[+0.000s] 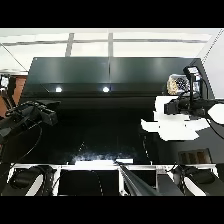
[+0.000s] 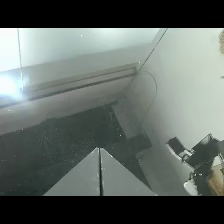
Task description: Fold the box and place the chain.
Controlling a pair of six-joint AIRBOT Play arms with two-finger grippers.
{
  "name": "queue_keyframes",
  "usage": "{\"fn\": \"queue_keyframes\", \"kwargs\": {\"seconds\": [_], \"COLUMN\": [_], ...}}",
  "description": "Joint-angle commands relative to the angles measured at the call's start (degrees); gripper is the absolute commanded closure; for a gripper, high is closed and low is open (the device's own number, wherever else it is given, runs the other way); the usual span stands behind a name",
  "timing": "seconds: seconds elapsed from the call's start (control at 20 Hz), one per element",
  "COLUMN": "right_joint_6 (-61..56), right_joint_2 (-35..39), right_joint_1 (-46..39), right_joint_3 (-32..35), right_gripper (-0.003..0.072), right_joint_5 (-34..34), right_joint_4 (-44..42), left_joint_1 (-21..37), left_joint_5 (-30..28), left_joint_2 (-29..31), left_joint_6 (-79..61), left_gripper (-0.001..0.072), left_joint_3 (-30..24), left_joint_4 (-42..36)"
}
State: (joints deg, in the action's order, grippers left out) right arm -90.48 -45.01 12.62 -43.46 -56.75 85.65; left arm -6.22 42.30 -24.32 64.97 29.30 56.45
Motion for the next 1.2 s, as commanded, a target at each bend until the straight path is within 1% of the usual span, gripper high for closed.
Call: {"fn": "queue_keyframes", "kwargs": {"seconds": [0.0,0.7,0.75,0.8,0.9,1.0,1.1,1.15], "right_joint_6": [-0.02,-0.02,-0.02,0.02,0.00,0.00,0.00,0.00], "right_joint_2": [0.04,0.04,0.04,0.04,0.04,0.04,0.04,0.04], "right_joint_1": [0.00,0.00,0.00,0.00,0.00,0.00,0.00,0.00], "right_joint_3": [0.04,0.04,0.04,0.04,0.04,0.04,0.04,0.04], "right_gripper": [0.0660,0.0660,0.0661,0.0660,0.0660,0.0660,0.0660,0.0660], "right_joint_5": [0.00,0.00,0.68,3.52,9.14,10.71,12.04,13.92], "right_joint_4": [0.00,0.00,-0.04,0.00,-0.07,-0.07,-0.11,-0.11], "left_joint_1": [0.04,0.04,0.04,0.04,0.04,0.04,0.04,0.04], "left_joint_5": [0.00,0.00,-0.02,-0.46,-3.69,-6.23,-6.88,-7.54], "left_joint_2": [0.00,0.00,0.00,0.00,0.00,0.00,-0.26,-0.81], "left_joint_6": [0.00,0.00,0.00,0.00,0.00,0.00,-0.02,-0.02], "left_gripper": [0.0677,0.0677,0.0677,0.0677,0.0677,0.0677,0.0672,0.0517], "left_joint_3": [-0.02,-0.02,-0.02,-0.02,-0.02,-0.02,-0.02,-0.02], "left_joint_4": [0.02,0.02,0.00,-0.20,-0.42,-0.57,-0.52,-0.55]}}
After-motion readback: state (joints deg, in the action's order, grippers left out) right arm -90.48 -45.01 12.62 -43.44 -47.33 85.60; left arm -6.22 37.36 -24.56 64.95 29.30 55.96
